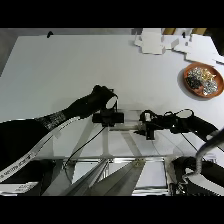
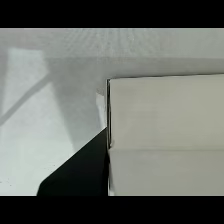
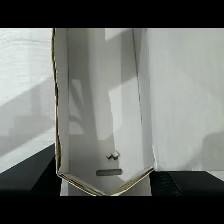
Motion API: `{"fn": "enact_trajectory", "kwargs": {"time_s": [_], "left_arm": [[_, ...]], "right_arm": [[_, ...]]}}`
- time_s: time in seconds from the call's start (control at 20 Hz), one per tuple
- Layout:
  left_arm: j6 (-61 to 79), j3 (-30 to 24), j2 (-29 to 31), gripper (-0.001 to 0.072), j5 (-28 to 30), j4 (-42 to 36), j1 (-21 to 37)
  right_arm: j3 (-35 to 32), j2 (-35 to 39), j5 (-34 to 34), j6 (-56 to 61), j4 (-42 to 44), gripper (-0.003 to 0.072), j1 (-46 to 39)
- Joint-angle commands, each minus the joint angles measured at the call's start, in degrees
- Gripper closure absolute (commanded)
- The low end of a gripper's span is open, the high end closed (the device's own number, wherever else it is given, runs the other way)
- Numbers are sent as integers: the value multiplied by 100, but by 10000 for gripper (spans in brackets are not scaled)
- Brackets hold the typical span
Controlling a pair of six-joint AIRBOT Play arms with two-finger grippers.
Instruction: Fold the box and place the chain.
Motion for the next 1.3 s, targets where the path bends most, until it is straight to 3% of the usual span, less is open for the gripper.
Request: {"fn": "enact_trajectory", "kwargs": {"time_s": [0.0, 0.2, 0.25, 0.5, 0.6, 0.7, 0.8, 0.9, 0.95, 1.1, 1.25], "left_arm": [[83, 0, 94, 655, 0, -50, 7], [946, -2, 466, 439, -50, -125, 98], [1163, -2, 595, 416, -48, -140, 149], [2667, -44, 1467, 416, -396, -280, 341], [3270, -289, 1998, 393, -317, -444, 433], [3877, -734, 2616, 303, 24, -474, 625], [5095, -1362, 3230, 282, 531, -507, 931], [7495, -2153, 3755, 137, 1408, -1062, 1403], [8924, -2564, 3910, 135, 1904, -1598, 1683], [12150, -3558, 3829, 134, 2734, -3025, 2299], [13250, -3936, 3394, 133, 2734, -3558, 2343]], "right_arm": [[2, 2, -24, 0, -9, 277, 2], [2, 2, -22, 0, -11, 277, 2], [2, 2, -24, 0, -9, 277, 2], [2, 2, -20, 0, -9, 277, 2], [2, 2, -22, 0, -9, 277, 2], [2, 2, -22, 0, -9, 277, 2], [2, 2, -22, 0, -9, 277, 2], [2, 2, -22, 0, -9, 277, 2], [2, 2, -22, 0, -9, 277, 2], [2, 2, -22, 0, -9, 277, 2], [2, 2, -22, 0, -9, 277, 2]]}}
